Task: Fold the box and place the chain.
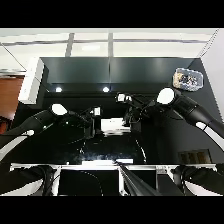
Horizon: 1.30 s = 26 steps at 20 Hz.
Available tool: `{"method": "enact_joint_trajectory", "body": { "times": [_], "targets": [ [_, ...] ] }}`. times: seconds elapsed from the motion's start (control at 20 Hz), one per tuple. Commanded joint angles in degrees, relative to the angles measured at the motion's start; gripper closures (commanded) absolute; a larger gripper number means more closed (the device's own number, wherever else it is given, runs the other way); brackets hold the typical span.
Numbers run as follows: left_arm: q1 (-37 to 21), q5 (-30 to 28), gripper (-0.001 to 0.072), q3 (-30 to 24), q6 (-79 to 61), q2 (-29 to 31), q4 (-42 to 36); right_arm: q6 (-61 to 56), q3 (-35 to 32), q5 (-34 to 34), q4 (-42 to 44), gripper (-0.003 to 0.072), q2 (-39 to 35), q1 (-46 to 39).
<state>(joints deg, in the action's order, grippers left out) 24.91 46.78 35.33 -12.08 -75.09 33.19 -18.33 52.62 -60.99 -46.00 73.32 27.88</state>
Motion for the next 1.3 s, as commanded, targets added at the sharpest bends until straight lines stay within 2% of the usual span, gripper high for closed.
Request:
{"method": "enact_joint_trajectory", "body": {
  "times": [0.0, 0.35, 0.45, 1.25],
  "targets": [
    [0.00, -0.02, 0.0232, -0.02, 0.02, 0.00, 0.02, -0.81, 0.02, 0.00, -0.81, 0.0465, 0.00, 0.02],
    [0.00, -0.02, 0.0232, -0.02, 0.02, 0.00, 0.02, -2.75, 0.04, 0.39, -0.57, 0.0461, -0.04, 0.00],
    [0.00, -0.02, 0.0232, -0.02, 0.02, 0.00, 0.02, -2.91, 0.13, 0.39, -0.57, 0.0411, -0.17, 0.00],
    [0.00, 0.00, 0.0232, -0.02, 0.02, 0.00, 0.02, -2.89, 0.15, 2.19, -1.22, 0.0412, -0.66, 0.04]
  ]
}}
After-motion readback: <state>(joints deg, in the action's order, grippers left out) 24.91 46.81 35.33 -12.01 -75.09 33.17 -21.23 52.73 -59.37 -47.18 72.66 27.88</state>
